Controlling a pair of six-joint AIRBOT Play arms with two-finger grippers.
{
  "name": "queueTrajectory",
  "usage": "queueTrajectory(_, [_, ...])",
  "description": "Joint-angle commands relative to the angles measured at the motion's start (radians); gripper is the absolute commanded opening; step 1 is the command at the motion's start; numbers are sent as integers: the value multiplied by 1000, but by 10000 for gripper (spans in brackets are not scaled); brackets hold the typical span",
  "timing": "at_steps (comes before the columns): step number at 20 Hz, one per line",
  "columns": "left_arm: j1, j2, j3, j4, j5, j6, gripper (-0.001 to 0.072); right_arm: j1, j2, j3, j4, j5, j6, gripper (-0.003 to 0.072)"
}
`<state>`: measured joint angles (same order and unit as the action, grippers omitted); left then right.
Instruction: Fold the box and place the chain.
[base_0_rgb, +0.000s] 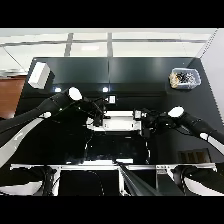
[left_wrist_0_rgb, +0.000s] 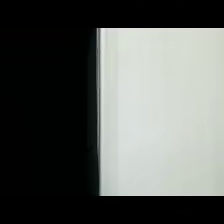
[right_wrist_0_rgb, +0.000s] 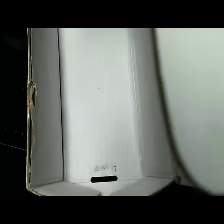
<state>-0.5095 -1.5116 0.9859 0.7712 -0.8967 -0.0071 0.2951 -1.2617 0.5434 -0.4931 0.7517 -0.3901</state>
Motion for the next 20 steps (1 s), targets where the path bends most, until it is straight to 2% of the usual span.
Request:
queueTrajectory(1, [-1,-1,1,1,2,0,25,27,-5,1,-59,-42,51,712])
queueTrajectory(20, [-1,-1,1,-6,2,0,24,46,-23,19,-109,-48,107,711])
